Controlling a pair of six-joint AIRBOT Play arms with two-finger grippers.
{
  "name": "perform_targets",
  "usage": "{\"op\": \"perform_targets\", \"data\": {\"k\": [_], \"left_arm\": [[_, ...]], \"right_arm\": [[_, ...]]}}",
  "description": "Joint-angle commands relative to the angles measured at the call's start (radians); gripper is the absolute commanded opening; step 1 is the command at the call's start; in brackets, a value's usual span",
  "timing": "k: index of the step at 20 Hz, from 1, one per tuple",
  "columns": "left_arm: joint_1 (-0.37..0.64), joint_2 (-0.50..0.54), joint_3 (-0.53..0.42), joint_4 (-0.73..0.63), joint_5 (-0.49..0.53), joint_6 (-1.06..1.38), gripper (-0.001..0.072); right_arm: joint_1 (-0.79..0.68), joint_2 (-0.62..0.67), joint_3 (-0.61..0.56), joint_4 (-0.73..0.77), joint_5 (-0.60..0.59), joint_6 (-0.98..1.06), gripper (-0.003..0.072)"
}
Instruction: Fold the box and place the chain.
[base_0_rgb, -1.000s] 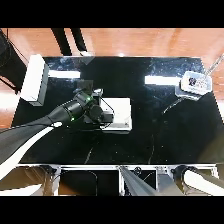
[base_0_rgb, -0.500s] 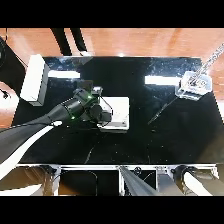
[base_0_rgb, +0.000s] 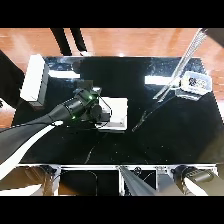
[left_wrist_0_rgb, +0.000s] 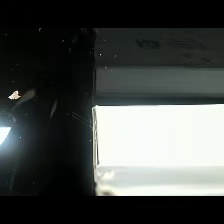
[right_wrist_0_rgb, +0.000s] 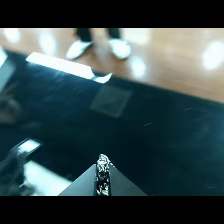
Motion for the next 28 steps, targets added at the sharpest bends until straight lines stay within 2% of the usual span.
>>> {"op": "perform_targets", "data": {"k": [1,4,8,11,18,28], "left_arm": [[-0.001,0.0,0.0,-0.018,-0.012,-0.004,0.0023],[0.0,0.0,-0.001,-0.013,-0.009,-0.004,0.0023],[0.0,-0.002,-0.001,-0.011,-0.008,-0.004,0.0023],[0.0,-0.003,-0.004,-0.01,-0.009,-0.004,0.0023],[0.0,-0.01,-0.021,-0.01,-0.012,-0.004,0.0023],[0.0,-0.01,-0.021,-0.011,-0.02,-0.004,0.0023]], "right_arm": [[0.135,0.002,-0.022,0.061,0.051,0.01,0.004],[0.25,0.001,-0.091,0.084,0.04,0.018,0.0039],[0.34,-0.004,-0.168,0.1,-0.039,0.026,0.0038],[0.344,-0.019,-0.172,0.126,-0.06,0.026,0.0037],[0.344,-0.024,-0.172,0.21,-0.214,0.002,0.0037],[0.344,-0.028,-0.171,0.285,-0.255,-0.023,0.0037]]}}
